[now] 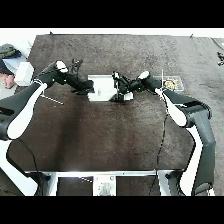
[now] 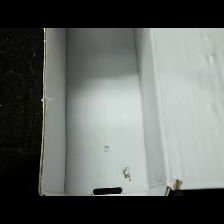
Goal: Fold the box and place the chain.
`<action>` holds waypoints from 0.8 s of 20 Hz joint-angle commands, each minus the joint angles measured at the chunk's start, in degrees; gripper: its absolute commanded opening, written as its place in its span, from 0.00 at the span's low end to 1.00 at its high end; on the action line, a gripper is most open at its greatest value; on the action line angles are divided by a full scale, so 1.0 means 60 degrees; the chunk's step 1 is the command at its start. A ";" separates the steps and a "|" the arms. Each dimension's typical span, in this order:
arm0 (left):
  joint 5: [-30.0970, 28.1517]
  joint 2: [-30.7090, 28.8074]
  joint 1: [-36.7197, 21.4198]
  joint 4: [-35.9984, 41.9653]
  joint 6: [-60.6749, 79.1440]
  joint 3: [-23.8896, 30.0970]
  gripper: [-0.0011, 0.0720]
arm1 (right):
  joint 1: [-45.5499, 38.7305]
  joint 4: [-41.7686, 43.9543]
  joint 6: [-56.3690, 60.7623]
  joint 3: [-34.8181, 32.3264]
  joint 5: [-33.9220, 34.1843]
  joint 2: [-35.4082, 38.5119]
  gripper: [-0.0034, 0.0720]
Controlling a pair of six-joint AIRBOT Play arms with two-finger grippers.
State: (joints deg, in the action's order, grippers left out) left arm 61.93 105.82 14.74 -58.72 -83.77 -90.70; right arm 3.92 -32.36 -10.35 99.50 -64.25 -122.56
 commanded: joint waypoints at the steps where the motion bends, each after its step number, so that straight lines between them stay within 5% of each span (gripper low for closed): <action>1: -0.0259 0.0004 0.0233 -0.0594 -0.0721 -0.0004 0.59 | 0.0004 0.0004 0.0004 0.0011 0.0000 0.0007 0.54; 8: 0.0820 0.0368 0.1027 -0.3217 -0.2769 -0.1344 0.58 | 0.0004 0.0004 0.0004 0.0011 0.0000 0.0007 0.54; 16: 0.2127 0.1257 0.1384 -0.3799 -0.3552 -0.2503 0.49 | 0.0004 0.0004 0.0007 0.0011 0.0000 0.0007 0.54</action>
State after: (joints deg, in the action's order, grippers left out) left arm 72.58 112.12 22.28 -79.11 -102.48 -104.25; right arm 3.92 -32.34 -10.33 99.50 -64.25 -122.54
